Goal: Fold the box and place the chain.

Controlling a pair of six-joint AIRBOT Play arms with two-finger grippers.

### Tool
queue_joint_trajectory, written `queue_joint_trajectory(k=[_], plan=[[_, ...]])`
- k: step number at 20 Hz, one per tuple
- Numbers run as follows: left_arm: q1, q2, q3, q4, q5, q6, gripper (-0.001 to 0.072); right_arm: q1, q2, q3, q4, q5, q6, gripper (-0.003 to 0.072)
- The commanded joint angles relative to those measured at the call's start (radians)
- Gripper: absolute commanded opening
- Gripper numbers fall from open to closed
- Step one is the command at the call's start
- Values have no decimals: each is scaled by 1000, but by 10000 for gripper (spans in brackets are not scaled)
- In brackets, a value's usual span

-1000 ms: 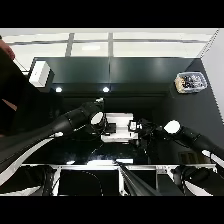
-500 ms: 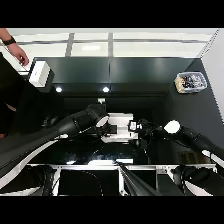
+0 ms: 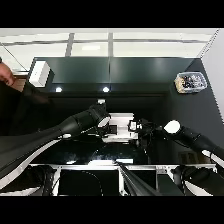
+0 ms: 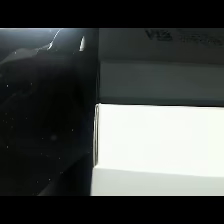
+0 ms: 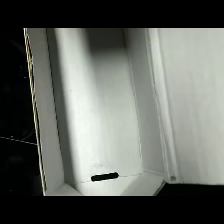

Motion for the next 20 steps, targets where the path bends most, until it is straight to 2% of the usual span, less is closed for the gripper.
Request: queue_joint_trajectory(k=[1,3,5,6,7,8,9,14,15,16,17,20], plan=[[0,-1,11,-10,19,1,32,1,0,1,0,1,-1,428],[2,-1,13,-10,18,0,281,1,0,1,0,1,-1,428],[2,-1,13,-6,9,0,294,1,0,0,0,1,-1,429],[2,-1,13,-5,10,0,291,1,0,1,0,1,-1,429],[2,-1,13,-5,12,0,246,1,0,1,0,1,-1,428],[2,-1,13,-1,13,0,86,1,0,1,0,1,-1,428],[2,-1,13,2,13,0,23,1,0,1,0,1,-1,429],[2,-1,13,27,12,32,23,1,0,1,0,3,3,429],[2,-1,13,28,10,35,23,1,3,1,-1,4,28,454],[2,-1,13,27,11,50,23,1,11,2,-1,4,65,627],[2,-1,13,28,10,63,23,1,26,2,-5,6,109,654],[2,-1,13,36,11,103,22,-8,101,10,-131,91,188,654]])
